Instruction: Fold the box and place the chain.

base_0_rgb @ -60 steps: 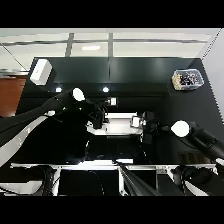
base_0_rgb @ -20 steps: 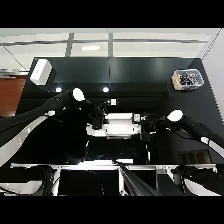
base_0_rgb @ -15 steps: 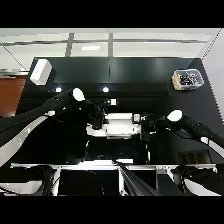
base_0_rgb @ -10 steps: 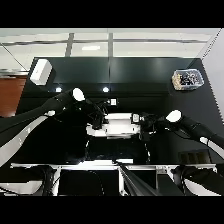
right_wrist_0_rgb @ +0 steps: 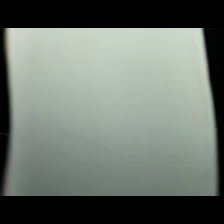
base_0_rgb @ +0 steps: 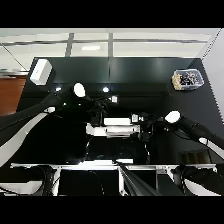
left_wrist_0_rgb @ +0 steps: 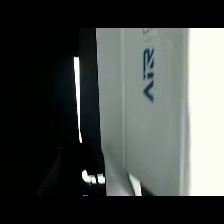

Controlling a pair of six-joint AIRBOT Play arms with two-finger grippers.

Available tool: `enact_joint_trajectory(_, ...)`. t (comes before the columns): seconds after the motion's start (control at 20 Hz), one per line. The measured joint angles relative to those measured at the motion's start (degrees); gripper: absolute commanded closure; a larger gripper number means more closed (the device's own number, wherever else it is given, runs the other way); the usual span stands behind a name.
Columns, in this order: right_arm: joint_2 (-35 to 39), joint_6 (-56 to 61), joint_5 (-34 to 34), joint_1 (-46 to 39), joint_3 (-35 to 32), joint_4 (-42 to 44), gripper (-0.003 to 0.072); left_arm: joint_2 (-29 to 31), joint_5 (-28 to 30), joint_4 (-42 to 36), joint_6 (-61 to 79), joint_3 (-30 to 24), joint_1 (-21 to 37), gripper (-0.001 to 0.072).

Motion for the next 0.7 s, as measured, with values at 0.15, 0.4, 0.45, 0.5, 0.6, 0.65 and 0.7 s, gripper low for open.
enact_joint_trajectory(0.15, 0.0, 0.2, -0.26, 0.0, 0.0, -0.07, 0.0196, 2.12, -4.11, 8.11, -7.85, 3.19, 0.2, 0.0213)
enact_joint_trajectory(0.4, 0.0, 0.61, -0.83, 0.0, -0.02, 0.04, 0.0196, 10.82, -7.65, 13.66, -21.14, 3.87, 2.38, 0.0688)
enact_joint_trajectory(0.45, 0.0, 0.63, -0.87, 0.0, -0.02, 0.04, 0.0196, 12.72, -8.55, 13.77, -23.61, 3.04, 2.86, 0.0688)
enact_joint_trajectory(0.5, 0.0, 0.66, -0.94, 0.0, 0.0, 0.07, 0.0196, 15.02, -9.27, 13.42, -26.05, 1.57, 3.26, 0.0688)
enact_joint_trajectory(0.6, 0.0, 0.66, -1.01, 0.0, 0.0, 0.07, 0.0196, 19.47, -8.76, 10.71, -30.53, -3.06, 3.58, 0.0686)
enact_joint_trajectory(0.65, 0.0, 0.66, -1.05, 0.0, 0.0, 0.07, 0.0196, 21.73, -7.63, 7.61, -32.39, -6.25, 3.61, 0.0685)
enact_joint_trajectory(0.7, 0.0, 0.66, -1.07, 0.0, -0.02, 0.07, 0.0196, 23.32, -6.64, 4.33, -33.75, -9.49, 3.5, 0.0684)
